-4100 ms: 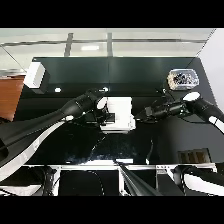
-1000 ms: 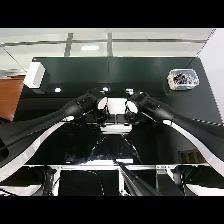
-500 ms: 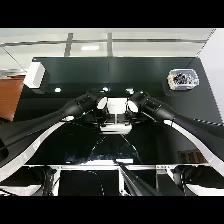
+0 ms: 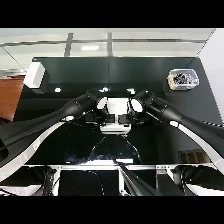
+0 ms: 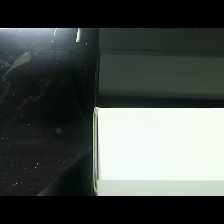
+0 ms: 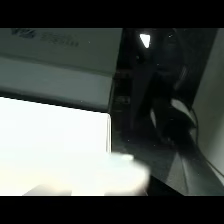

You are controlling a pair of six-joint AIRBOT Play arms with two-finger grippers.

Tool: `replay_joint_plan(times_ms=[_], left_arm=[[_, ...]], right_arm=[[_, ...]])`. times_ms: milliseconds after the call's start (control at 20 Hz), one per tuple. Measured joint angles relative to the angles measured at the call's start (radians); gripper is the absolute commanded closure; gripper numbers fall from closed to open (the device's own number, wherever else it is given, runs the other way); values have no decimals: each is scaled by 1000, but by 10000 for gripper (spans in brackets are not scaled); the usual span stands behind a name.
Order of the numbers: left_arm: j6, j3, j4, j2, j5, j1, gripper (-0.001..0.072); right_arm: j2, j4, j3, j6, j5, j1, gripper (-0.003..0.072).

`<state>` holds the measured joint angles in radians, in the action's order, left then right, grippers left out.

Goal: Fold the box and place the chain.

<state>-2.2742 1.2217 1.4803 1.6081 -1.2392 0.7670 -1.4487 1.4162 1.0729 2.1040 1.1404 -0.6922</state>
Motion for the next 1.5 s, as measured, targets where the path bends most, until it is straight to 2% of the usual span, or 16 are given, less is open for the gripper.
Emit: replay_joint_plan(times_ms=[50, 100, 150, 700, 750, 800, 1500], left_arm=[[0, 0, 0, 0, 0, 0, 681], [0, 0, 0, 0, 0, 0, 681], [0, 0, 0, 0, 0, 0, 681], [-1, 0, 4, 0, -1, 0, 681], [0, 0, 3, 0, 0, 0, 681], [-2, 0, 3, 0, 4, 0, 681], [2, 0, -3, 0, 1, 0, 681]], right_arm=[[1, -7, -8, 1, -11, 4, 267], [1, -14, -15, 4, -29, 11, 349], [1, -19, -20, 8, -39, 16, 385], [-45, -40, -32, 34, -83, 29, 390], [-48, -40, -31, 37, -81, 29, 550], [-51, -47, -31, 40, -82, 29, 565], [-59, -33, -18, 51, -42, 29, 537]])
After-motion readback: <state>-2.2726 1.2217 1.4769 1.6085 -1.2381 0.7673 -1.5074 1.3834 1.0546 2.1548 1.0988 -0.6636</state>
